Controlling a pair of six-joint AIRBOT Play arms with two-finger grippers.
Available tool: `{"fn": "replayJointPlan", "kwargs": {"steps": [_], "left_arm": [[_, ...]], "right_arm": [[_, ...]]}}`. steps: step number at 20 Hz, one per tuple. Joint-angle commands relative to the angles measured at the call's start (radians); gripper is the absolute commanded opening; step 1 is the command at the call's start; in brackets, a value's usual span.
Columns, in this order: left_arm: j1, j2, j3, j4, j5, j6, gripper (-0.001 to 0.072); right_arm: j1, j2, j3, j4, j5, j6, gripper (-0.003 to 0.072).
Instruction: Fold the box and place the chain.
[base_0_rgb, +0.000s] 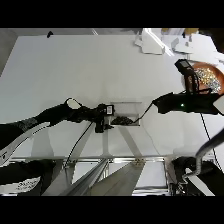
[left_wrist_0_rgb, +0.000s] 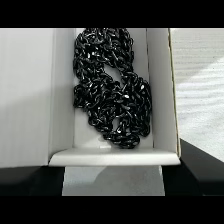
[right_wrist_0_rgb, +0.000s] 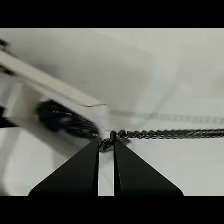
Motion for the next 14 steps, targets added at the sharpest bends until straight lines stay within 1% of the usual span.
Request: {"fn": "replayJointPlan", "kwargs": {"steps": [1,3,4,6,8,10,11,14], "left_arm": [[0.001,0.000,0.000,0.000,0.000,0.000,0.0208],[0.001,0.000,0.000,0.000,0.000,0.000,0.0208],[0.001,0.000,0.000,0.000,0.000,0.000,0.0208],[0.001,0.000,0.000,0.000,0.000,0.000,0.0208],[0.001,0.000,0.000,0.000,0.000,0.000,0.0208],[0.001,0.000,0.000,0.000,0.000,0.000,0.0208],[0.001,0.000,0.000,0.000,0.000,0.000,0.0208],[0.001,0.000,0.000,0.000,0.000,0.000,0.0208]], "right_arm": [[0.001,0.088,0.001,0.227,0.051,-0.114,0.0019],[0.036,0.098,0.001,0.282,0.056,-0.155,0.0019],[0.072,0.097,0.001,0.282,0.042,-0.167,0.0019],[0.163,0.094,0.000,0.274,-0.017,-0.167,0.0019],[0.256,0.084,-0.008,0.241,-0.113,-0.165,0.0019],[0.325,0.058,-0.024,0.187,-0.197,-0.136,0.0019],[0.349,0.035,-0.035,0.161,-0.218,-0.111,0.0019],[0.369,-0.054,-0.079,0.135,-0.223,-0.080,0.0019]]}}
